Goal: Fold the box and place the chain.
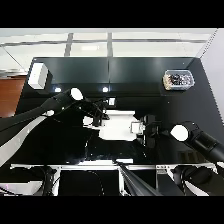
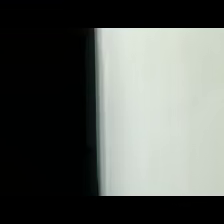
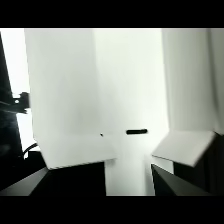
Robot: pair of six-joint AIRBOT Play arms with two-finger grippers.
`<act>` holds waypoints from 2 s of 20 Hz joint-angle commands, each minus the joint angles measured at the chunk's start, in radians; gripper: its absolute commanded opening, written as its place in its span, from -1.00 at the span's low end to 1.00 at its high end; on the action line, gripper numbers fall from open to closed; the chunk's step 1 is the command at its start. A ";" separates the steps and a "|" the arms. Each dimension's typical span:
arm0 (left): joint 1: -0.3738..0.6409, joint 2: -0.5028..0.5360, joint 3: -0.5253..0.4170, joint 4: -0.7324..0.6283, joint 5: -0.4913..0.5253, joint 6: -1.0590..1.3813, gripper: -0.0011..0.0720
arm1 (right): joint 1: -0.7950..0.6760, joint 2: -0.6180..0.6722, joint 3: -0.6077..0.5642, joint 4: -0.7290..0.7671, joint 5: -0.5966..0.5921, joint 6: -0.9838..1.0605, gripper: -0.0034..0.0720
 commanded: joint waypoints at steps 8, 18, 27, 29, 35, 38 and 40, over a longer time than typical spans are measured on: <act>-0.001 -0.005 0.000 -0.010 0.000 0.002 -0.89 | 0.121 -0.096 -0.014 0.175 -0.259 -0.053 0.95; -0.001 -0.005 0.000 -0.009 -0.008 -0.002 -0.89 | -0.129 -0.092 0.135 0.191 -0.037 -0.085 0.95; -0.001 -0.005 0.000 -0.009 -0.024 -0.002 -0.89 | -0.178 -0.254 0.133 0.538 0.047 -0.481 0.95; -0.001 -0.005 0.000 -0.009 -0.024 -0.002 -0.89 | -0.182 -0.301 0.132 0.539 0.041 -0.502 0.95; -0.001 -0.005 0.000 -0.009 -0.024 -0.002 -0.89 | -0.183 -0.356 0.113 0.539 0.044 -0.562 0.94; -0.001 -0.005 0.000 -0.009 -0.024 -0.002 -0.89 | -0.183 -0.356 0.099 0.539 0.046 -0.575 0.94; -0.001 -0.005 0.000 -0.009 -0.024 -0.002 -0.89 | -0.183 -0.356 0.099 0.539 0.046 -0.575 0.94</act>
